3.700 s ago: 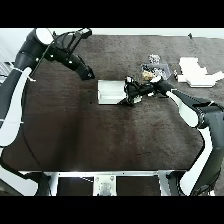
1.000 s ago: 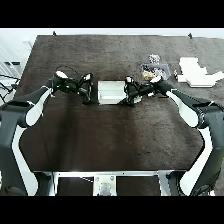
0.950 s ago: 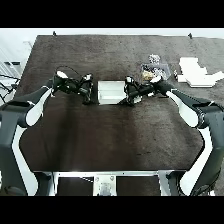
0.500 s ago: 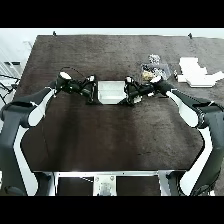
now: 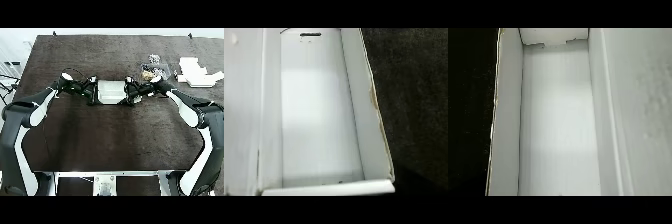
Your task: Fold the box and place the chain.
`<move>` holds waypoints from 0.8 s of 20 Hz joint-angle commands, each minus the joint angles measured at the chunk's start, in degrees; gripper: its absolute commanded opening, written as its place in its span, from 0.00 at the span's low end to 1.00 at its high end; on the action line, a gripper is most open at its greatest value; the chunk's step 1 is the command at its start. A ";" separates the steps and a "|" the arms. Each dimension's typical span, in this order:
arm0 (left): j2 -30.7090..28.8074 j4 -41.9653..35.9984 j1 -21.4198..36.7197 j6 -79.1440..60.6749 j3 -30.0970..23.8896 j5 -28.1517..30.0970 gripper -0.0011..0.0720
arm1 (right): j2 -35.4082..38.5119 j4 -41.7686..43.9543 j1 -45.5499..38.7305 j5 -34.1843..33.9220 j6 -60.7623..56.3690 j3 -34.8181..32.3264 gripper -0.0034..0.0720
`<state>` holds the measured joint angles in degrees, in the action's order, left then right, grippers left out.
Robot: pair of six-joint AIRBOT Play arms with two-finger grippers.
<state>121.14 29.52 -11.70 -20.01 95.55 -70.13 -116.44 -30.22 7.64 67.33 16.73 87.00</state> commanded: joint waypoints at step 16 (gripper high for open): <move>0.07 1.60 -0.02 1.77 -0.02 0.66 0.59 | 0.02 -0.02 0.02 0.04 0.00 0.00 0.82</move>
<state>121.16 30.46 -11.73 -18.55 95.55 -69.23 -116.44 -30.24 7.64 67.42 16.73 87.00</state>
